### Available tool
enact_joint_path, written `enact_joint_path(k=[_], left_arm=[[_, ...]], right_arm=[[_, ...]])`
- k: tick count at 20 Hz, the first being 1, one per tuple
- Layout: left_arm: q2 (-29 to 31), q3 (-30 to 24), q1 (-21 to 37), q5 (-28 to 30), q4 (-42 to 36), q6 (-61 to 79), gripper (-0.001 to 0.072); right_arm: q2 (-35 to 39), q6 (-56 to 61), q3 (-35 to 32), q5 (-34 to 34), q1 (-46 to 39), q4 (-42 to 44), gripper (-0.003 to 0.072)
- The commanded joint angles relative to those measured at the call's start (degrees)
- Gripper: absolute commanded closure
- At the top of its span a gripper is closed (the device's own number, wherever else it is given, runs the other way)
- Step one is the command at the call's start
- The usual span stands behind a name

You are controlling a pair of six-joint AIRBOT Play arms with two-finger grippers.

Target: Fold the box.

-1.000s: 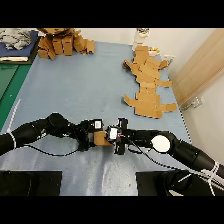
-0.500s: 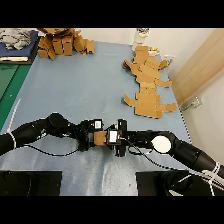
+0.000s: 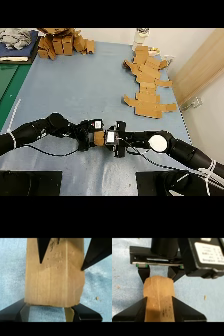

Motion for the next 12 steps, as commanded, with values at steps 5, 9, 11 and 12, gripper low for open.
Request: enact_joint_path(k=[5, 9, 11, 12], left_arm=[[0.0, 0.0, 0.0, 0.3, 0.0, 0.0, 0.0192], [0.0, 0.0, 0.0, 0.3, 0.0, 0.0, 0.0192], [0.0, 0.0, 0.0, 0.3, 0.0, 0.0, 0.0191], [0.0, 0.0, 0.0, 0.3, 0.0, 0.0, 0.0191]], right_arm=[[-1.0, 0.2, 0.0, -0.7, 0.0, -2.6, 0.0188], [-1.0, 0.2, 0.0, -1.4, 0.0, -3.4, 0.0265], [-1.0, 0.2, 0.0, -1.8, 0.0, -4.5, 0.0273], [-1.0, 0.2, 0.0, -1.9, 0.0, -4.6, 0.0274]])
